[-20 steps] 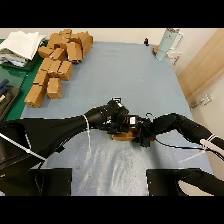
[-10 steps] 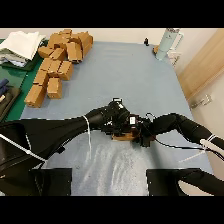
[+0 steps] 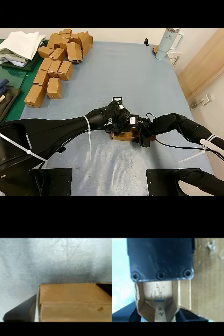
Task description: Fold the box.
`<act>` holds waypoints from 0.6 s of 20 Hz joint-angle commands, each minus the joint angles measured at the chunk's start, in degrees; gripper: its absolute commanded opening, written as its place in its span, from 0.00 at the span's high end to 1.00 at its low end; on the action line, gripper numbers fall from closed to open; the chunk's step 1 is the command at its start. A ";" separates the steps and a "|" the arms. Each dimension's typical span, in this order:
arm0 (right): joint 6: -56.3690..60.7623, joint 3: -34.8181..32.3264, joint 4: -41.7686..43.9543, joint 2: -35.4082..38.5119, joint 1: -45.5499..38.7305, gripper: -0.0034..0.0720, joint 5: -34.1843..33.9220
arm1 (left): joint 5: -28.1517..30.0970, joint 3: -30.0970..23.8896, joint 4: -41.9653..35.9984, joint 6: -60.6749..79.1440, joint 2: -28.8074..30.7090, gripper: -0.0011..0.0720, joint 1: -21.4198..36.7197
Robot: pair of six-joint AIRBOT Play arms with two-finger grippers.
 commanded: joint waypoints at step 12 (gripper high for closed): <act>0.00 0.02 -0.04 -0.02 0.04 0.27 0.00 | 0.76 0.07 0.90 -0.26 -1.53 0.97 -0.68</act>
